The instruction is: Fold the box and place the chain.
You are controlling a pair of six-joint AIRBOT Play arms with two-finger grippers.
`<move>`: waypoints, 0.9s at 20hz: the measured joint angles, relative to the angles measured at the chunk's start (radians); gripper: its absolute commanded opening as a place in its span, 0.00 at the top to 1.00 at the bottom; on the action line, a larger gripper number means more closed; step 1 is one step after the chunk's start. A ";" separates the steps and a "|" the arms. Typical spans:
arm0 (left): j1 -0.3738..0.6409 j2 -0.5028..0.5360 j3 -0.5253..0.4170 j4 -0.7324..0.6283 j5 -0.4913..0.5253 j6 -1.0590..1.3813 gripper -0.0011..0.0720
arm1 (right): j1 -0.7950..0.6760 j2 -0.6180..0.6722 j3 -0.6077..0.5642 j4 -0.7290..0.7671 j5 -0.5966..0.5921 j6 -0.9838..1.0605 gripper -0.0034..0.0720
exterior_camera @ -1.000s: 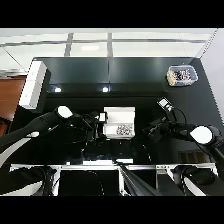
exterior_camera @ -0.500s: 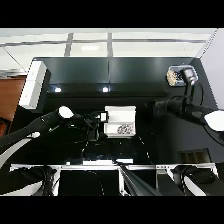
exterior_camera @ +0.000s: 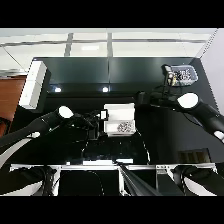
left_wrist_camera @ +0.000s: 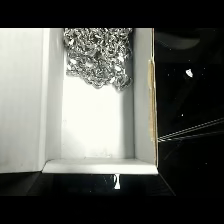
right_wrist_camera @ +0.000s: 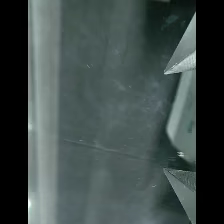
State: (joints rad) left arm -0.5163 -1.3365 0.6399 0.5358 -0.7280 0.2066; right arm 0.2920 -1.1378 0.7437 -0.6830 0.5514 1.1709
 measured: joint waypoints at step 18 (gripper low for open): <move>-0.008 0.000 0.000 0.011 0.001 -0.003 0.45 | 0.043 -0.059 0.123 -0.068 0.534 -0.869 0.01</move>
